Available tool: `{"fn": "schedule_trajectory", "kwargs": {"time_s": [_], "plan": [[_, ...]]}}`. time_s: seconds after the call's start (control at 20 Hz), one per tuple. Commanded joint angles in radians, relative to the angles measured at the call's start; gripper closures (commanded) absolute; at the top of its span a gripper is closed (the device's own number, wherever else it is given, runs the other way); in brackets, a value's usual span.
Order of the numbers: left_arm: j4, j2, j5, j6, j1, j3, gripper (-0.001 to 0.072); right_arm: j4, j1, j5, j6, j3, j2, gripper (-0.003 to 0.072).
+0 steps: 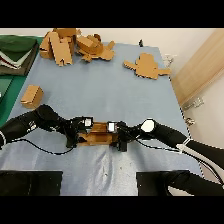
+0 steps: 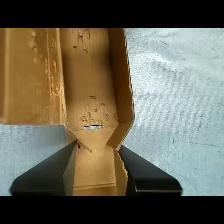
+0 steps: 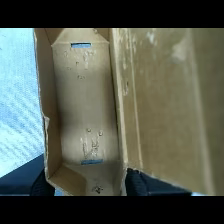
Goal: Fold the box.
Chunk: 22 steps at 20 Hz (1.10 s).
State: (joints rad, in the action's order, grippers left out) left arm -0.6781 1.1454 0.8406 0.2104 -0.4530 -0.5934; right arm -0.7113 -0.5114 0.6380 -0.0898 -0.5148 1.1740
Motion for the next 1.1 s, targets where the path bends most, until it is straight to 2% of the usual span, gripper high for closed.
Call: {"fn": "schedule_trajectory", "kwargs": {"time_s": [0.0, 0.05, 0.1, 0.5, 0.65, 0.7, 0.75, 0.9, 1.05], "plan": [[-0.002, 0.0, -0.027, -0.002, -0.003, 0.0, 0.0435, 0.0, 0.0, 0.0, 0.0, 0.001, 0.001, 0.0171], [-0.002, 0.0, -0.034, -0.002, -0.002, 0.0, 0.0524, 0.0, 0.0, 0.0, 0.0, 0.001, 0.001, 0.0171], [-0.002, 0.0, -0.035, -0.002, -0.003, 0.0, 0.0535, 0.0, 0.0, 0.0, 0.0, 0.001, 0.001, 0.0171], [-0.011, 0.0, -0.038, -0.025, 0.0, 0.0, 0.0534, 0.0, 0.0, 0.0, 0.0, 0.001, 0.001, 0.0171], [-0.146, 0.0, -0.064, -0.137, 0.0, 0.0, 0.0528, 0.0, 0.0, 0.0, 0.0, 0.001, 0.001, 0.0172], [-0.204, 0.0, -0.077, -0.188, 0.0, 0.0, 0.039, 0.0, 0.0, 0.0, 0.0, 0.001, 0.001, 0.0172], [-0.242, 0.0, -0.084, -0.232, 0.0, 0.0, 0.0285, 0.0, 0.0, 0.0, 0.0, 0.001, 0.001, 0.0171], [-0.276, 0.0, -0.07, -0.322, -0.001, -0.015, 0.0285, 0.0, 0.0, 0.0, 0.0, 0.001, 0.001, 0.0172], [-0.26, 0.0, -0.008, -0.335, -0.026, -0.032, 0.0291, 0.0, 0.0, 0.0, 0.0, 0.001, 0.001, 0.0171]]}}
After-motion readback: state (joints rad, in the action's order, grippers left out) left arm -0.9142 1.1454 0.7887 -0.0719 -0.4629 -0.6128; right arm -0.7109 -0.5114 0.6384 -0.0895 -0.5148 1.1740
